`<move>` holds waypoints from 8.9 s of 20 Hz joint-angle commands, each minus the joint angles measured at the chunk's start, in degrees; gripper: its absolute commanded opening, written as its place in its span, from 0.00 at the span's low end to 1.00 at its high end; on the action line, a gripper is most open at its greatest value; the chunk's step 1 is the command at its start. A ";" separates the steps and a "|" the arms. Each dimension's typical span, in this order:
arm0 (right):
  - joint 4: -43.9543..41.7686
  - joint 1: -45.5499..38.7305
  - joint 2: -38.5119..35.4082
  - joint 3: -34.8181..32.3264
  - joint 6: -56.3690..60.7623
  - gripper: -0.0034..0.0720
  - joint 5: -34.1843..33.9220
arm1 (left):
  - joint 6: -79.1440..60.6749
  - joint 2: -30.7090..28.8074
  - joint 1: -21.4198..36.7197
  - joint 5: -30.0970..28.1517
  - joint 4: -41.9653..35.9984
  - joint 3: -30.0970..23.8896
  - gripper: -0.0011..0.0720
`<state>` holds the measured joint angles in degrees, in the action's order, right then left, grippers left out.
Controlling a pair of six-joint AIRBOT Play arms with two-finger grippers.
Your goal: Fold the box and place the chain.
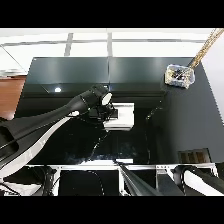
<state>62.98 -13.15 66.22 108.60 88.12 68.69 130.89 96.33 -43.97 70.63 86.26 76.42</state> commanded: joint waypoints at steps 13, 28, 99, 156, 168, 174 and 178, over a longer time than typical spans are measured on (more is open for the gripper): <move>-27.10 8.98 -9.70 0.00 -4.35 0.06 11.08 | -0.04 0.00 0.04 0.07 0.04 0.02 0.05; -21.20 28.63 -3.87 -3.21 -3.45 0.06 4.09 | -0.28 0.00 0.04 -0.13 0.04 0.02 0.05; 3.15 24.94 -7.61 -55.84 2.08 0.37 -9.88 | -131.97 -29.92 23.26 -13.75 -47.54 -37.35 0.99; -17.73 31.47 3.02 -56.02 -65.59 0.98 -10.23 | -145.50 -11.58 16.06 -24.11 -50.90 -29.18 0.57; -18.36 31.50 4.76 -58.03 -73.64 0.94 -8.96 | -145.50 -11.58 16.04 -24.11 -50.90 -29.18 0.57; -18.36 31.50 4.85 -58.47 -73.64 0.86 -9.33 | -145.48 -11.58 16.04 -24.13 -50.90 -29.18 0.57; -18.08 31.91 5.11 -59.98 -73.66 0.73 -9.44 | -145.50 -11.58 16.04 -24.11 -50.90 -29.18 0.57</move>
<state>44.66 18.44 71.20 49.43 14.55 59.31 -14.59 84.71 -27.90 46.54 35.33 47.22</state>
